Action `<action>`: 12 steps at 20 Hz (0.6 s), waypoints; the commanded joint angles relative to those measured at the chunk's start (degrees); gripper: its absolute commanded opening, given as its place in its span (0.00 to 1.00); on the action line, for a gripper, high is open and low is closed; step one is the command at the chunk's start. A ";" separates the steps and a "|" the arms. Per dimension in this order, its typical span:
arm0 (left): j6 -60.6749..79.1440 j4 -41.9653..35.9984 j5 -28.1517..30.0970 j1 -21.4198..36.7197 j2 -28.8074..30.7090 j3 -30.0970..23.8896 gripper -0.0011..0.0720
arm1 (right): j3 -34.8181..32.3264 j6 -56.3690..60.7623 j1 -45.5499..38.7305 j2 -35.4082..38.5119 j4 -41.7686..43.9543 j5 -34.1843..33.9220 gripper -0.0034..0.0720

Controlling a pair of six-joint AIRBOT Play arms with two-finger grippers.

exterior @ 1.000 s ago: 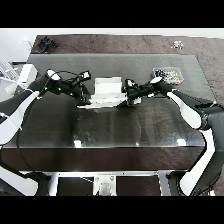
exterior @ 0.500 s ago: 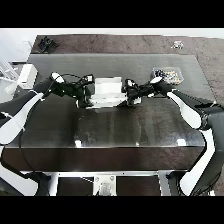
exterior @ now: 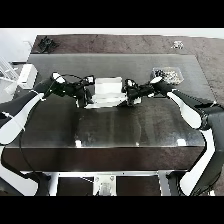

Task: Fold the box and place the chain.

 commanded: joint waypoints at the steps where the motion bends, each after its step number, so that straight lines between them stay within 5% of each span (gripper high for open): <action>1: 0.22 -0.07 -0.87 -0.02 -0.02 -0.02 0.42 | 0.00 0.00 0.02 -0.02 0.00 0.02 0.79; 12: 4.07 -6.75 -2.91 -0.02 -1.03 -0.04 0.42 | 0.00 0.00 0.02 -0.02 0.00 0.02 0.79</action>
